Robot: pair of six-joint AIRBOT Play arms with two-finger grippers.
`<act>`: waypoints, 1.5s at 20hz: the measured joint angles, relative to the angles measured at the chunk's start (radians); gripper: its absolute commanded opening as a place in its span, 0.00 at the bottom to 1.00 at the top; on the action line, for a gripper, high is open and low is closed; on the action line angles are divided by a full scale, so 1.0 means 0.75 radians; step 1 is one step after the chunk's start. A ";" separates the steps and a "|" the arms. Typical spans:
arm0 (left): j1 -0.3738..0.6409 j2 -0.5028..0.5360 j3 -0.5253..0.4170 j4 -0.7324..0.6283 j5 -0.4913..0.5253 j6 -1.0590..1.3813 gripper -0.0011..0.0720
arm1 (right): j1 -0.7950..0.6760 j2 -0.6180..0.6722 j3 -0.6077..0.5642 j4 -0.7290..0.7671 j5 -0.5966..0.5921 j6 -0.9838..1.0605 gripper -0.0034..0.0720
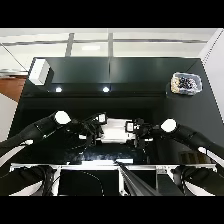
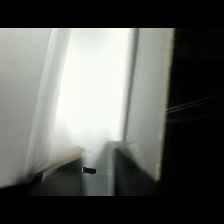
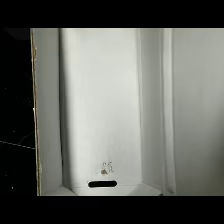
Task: Fold the box and place the chain.
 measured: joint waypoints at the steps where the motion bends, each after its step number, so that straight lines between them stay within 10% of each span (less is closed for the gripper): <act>1: 0.011 0.013 0.005 0.011 -0.014 -0.008 0.05 | 0.000 0.000 0.000 0.000 -0.001 0.000 0.68; 16: 0.947 0.282 -0.098 0.275 -0.483 -1.291 0.05 | 0.000 -0.001 0.001 -0.001 -0.002 0.000 0.68; 30: 0.666 0.067 -0.285 -0.070 -0.261 -1.417 0.05 | 0.000 -0.001 0.000 -0.001 -0.001 0.000 0.68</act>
